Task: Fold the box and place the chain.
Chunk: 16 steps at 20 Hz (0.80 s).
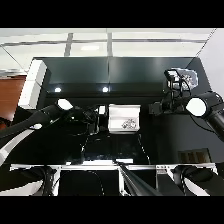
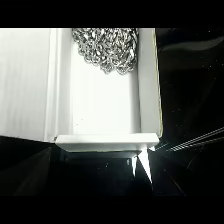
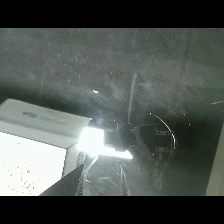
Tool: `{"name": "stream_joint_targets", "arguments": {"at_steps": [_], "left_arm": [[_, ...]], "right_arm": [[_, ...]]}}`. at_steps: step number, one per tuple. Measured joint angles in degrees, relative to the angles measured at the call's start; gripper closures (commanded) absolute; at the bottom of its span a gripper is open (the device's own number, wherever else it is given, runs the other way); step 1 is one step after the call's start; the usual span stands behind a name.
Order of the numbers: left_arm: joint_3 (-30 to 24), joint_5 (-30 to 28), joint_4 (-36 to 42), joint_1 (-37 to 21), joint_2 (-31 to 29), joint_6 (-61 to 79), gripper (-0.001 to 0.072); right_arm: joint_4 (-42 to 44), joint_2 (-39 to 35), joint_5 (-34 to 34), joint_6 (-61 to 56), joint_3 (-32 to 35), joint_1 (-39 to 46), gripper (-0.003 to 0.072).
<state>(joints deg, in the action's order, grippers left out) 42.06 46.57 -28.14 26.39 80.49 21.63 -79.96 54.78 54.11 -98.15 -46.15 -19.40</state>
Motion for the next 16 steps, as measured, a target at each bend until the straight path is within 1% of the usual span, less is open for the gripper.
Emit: {"name": "stream_joint_targets", "arguments": {"at_steps": [10, 16], "left_arm": [[0.2, 0.4, -0.4, 0.8, 0.2, -1.1, -0.0001], [0.2, 0.4, -1.1, 1.5, 0.2, -4.2, -0.0001]], "right_arm": [[0.4, 0.0, -1.1, 0.0, 0.0, 0.0, 0.0413], [0.5, 0.0, -1.3, 0.0, 0.0, 0.0, 0.0413]]}}
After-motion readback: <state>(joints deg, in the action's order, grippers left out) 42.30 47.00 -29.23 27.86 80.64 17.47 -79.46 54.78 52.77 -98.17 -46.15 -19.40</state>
